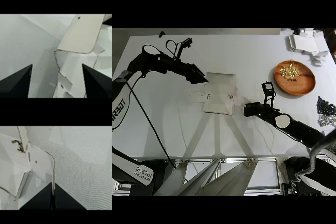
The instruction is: Fold the box and place the chain.
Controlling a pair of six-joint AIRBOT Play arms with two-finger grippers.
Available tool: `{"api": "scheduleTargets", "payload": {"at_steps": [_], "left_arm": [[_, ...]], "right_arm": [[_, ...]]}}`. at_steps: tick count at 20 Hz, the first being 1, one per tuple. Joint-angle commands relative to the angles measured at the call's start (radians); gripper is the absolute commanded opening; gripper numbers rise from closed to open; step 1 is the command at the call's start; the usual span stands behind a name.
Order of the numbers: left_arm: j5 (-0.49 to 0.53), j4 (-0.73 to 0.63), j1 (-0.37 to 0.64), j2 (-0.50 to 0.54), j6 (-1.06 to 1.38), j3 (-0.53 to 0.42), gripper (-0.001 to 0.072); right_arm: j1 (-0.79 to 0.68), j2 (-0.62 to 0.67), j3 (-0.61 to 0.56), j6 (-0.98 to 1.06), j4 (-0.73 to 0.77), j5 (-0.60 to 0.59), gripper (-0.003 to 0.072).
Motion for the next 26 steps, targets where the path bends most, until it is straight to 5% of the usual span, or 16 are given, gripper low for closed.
{"api": "scheduleTargets", "payload": {"at_steps": [1, 11, 12, 14, 15, 26], "left_arm": [[-0.002, 0.022, -0.023, -0.045, 0.047, 0.023, 0.0713], [0.085, 0.055, -0.11, -0.1, 0.19, 0.023, 0.071], [0.076, 0.045, -0.114, -0.106, 0.204, 0.023, 0.0659], [0.056, 0.046, -0.116, -0.114, 0.204, 0.023, 0.0088], [0.047, 0.046, -0.116, -0.113, 0.208, 0.023, 0.0011], [0.016, 0.045, -0.109, -0.104, 0.229, 0.023, 0.0014]], "right_arm": [[0.001, -0.001, 0.0, 0.0, 0.0, 0.0, 0.001], [0.001, -0.001, 0.0, 0.0, 0.0, 0.0, 0.001], [0.001, -0.001, 0.0, 0.0, 0.0, 0.0, 0.001], [0.001, -0.001, 0.0, 0.0, 0.0, 0.0, 0.001], [0.001, -0.001, 0.0, 0.0, 0.0, 0.0, 0.001], [0.001, -0.001, 0.0, 0.0, 0.0, 0.0, 0.001]]}}
